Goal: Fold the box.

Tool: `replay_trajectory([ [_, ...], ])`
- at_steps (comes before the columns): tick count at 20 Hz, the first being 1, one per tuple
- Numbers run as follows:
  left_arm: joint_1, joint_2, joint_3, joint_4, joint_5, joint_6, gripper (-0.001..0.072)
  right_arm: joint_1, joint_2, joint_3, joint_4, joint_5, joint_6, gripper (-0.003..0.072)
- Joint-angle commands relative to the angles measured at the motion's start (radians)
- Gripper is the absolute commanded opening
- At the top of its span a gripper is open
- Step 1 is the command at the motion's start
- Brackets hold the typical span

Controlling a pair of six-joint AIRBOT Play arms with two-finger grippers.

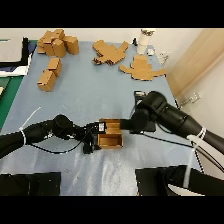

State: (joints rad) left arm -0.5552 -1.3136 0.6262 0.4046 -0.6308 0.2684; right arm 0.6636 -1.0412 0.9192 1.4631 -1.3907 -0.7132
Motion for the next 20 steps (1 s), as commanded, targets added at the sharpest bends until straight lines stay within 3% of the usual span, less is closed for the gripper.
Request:
replay_trajectory([
  [1,0.000,0.000,0.000,0.000,0.000,0.000,0.0512,-0.264,-0.050,-0.002,0.140,0.156,-0.342,0.0004],
  [3,0.000,0.000,0.000,0.000,0.000,0.000,0.0512,-0.434,-0.143,-0.002,0.463,0.279,-0.721,0.0004],
  [5,0.000,0.000,0.000,0.000,0.000,0.000,0.0512,-0.533,-0.240,-0.001,0.792,0.320,-1.018,0.0004],
  [7,0.000,0.000,0.000,0.000,0.000,0.000,0.0512,-0.549,-0.310,-0.001,0.938,0.335,-1.227,0.0004],
  [10,0.000,0.000,0.000,0.000,0.000,0.000,0.0512,-0.494,-0.338,-0.002,0.951,0.294,-1.427,0.0004],
  [13,0.000,0.000,0.000,0.000,0.000,0.000,0.0513,-0.392,-0.282,-0.018,0.940,0.247,-1.515,0.0003],
  [20,0.000,0.000,0.000,0.000,0.000,0.000,0.0512,-0.161,0.027,-0.227,0.740,0.472,-1.537,0.0004],
])
